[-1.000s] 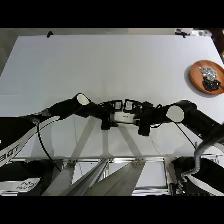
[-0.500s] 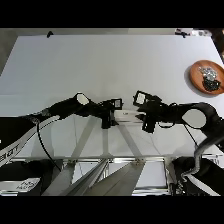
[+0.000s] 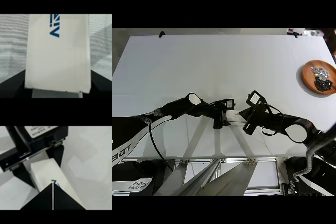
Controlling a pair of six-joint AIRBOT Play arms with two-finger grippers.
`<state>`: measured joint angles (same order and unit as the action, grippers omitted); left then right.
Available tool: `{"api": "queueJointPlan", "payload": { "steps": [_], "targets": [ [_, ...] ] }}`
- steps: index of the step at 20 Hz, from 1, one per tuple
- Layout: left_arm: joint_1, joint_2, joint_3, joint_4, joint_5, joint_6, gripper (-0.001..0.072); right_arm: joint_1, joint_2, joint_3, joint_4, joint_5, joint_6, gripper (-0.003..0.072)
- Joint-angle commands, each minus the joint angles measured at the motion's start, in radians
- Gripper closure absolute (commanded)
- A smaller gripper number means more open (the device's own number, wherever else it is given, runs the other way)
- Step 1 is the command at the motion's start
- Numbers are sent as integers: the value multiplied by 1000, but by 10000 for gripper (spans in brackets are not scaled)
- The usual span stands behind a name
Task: Fold the box and place the chain.
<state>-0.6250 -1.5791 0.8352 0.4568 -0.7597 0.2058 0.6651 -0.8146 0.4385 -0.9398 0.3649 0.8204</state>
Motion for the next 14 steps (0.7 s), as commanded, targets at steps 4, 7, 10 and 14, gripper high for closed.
{"api": "queueJointPlan", "payload": {
  "steps": [4, 7, 10, 14],
  "targets": [
    [0, 0, 0, 0, 0, 0, 252, 50, -86, -43, -26, -170, 17, 677],
    [0, 0, 0, 0, 0, 0, 252, 96, -113, -52, -42, -191, 17, 677],
    [0, 0, 0, 0, 0, 0, 252, 122, -129, -76, -51, -214, 17, 677],
    [0, 0, 0, 0, 0, 0, 252, 169, -131, -136, -59, -276, 16, 677]
  ]
}}
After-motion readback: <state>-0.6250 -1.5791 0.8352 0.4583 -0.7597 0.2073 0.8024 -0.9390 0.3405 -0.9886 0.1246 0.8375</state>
